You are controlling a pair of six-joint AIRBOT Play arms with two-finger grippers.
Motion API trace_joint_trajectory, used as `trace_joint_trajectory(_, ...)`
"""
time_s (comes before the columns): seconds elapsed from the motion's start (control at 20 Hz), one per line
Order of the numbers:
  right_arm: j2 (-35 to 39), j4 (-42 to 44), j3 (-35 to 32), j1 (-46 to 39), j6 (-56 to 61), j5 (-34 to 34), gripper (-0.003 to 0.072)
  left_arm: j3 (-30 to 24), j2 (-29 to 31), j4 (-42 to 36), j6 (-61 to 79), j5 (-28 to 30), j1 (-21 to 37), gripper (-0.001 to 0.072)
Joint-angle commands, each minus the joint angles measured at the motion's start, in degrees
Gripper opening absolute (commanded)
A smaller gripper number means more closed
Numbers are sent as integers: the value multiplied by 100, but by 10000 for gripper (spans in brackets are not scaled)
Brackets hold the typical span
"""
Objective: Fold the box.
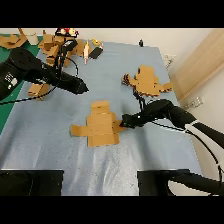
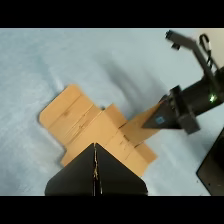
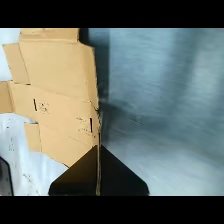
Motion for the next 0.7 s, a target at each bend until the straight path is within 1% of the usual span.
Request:
trace_joint_trajectory(0.0,136,-114,-127,586,2,780,3,7,0,-310,-61,-9,-2,12)
trace_joint_trajectory(0.35,743,-190,-1097,603,-59,1335,2,7,-2,-566,-59,44,-2,13)
trace_joint_trajectory(0.45,824,-247,-1217,603,-61,1346,2,7,-2,-566,-59,33,-2,13)
trace_joint_trajectory(0.65,828,-262,-1217,603,-61,1349,2,7,-2,-566,-59,42,-2,12)
